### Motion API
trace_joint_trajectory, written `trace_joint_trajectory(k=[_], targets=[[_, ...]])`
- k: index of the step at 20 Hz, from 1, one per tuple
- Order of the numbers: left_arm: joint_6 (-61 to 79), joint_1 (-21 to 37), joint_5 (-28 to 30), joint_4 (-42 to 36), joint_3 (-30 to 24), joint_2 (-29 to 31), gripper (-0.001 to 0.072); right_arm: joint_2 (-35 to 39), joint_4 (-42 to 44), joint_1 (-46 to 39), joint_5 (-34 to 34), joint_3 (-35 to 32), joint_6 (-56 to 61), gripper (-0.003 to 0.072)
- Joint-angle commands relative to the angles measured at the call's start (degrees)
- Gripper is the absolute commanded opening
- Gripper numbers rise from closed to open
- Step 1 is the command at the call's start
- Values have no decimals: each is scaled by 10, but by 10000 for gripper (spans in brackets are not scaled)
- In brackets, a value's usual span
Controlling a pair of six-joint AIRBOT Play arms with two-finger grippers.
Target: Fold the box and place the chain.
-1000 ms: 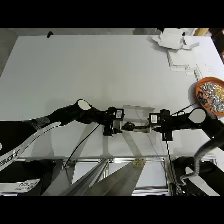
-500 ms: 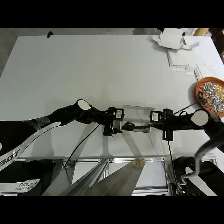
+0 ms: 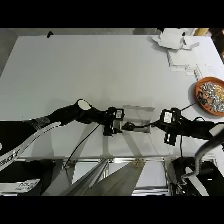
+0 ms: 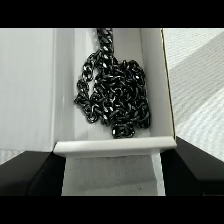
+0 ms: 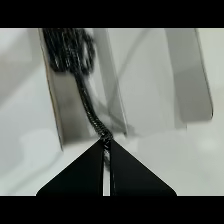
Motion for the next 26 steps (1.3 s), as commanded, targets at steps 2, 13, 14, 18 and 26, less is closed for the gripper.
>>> trace_joint_trajectory(k=[2,13,14,18,26], targets=[[0,0,0,0,0,0,313,21,204,0,3,0,-68,18],[0,0,0,0,0,0,313,-3,233,0,-29,-1,-82,18],[0,0,0,0,0,0,313,-13,217,0,-29,-1,-82,18],[0,0,0,0,0,0,313,-50,86,0,1,0,-81,28],[0,0,0,0,0,0,313,-99,-198,0,57,98,-77,159]])
